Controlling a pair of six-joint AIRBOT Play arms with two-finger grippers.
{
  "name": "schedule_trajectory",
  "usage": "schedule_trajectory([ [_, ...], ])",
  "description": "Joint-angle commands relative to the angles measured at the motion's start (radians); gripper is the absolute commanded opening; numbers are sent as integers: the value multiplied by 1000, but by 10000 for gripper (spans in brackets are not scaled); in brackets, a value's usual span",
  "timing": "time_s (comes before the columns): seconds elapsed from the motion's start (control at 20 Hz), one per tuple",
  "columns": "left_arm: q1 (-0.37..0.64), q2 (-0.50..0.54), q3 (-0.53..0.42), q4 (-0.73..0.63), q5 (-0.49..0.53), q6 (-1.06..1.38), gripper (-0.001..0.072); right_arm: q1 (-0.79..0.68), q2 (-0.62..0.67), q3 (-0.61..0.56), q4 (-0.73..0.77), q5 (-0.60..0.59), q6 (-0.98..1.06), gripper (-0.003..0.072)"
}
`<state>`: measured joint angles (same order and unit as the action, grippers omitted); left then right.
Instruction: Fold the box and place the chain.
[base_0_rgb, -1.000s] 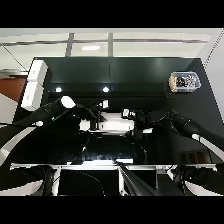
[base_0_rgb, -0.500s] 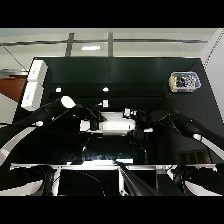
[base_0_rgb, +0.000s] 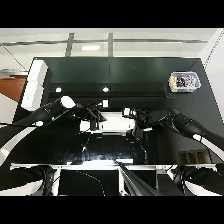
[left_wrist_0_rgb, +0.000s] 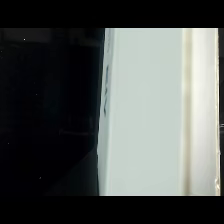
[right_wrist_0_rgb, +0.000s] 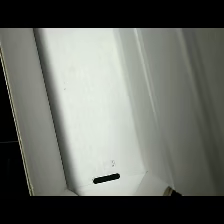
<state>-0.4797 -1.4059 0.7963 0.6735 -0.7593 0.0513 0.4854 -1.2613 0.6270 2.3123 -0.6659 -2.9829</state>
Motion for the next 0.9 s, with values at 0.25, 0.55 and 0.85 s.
schedule_trajectory([
  [0.25,0,0,0,-1,-1,0,27,4,-7,1,10,-2,-3,627],
  [0.55,0,0,1,-1,-5,0,31,4,-17,1,10,-16,-3,352],
  [0.85,19,43,1,5,-8,-39,467,4,-17,1,10,-20,-2,352],
])
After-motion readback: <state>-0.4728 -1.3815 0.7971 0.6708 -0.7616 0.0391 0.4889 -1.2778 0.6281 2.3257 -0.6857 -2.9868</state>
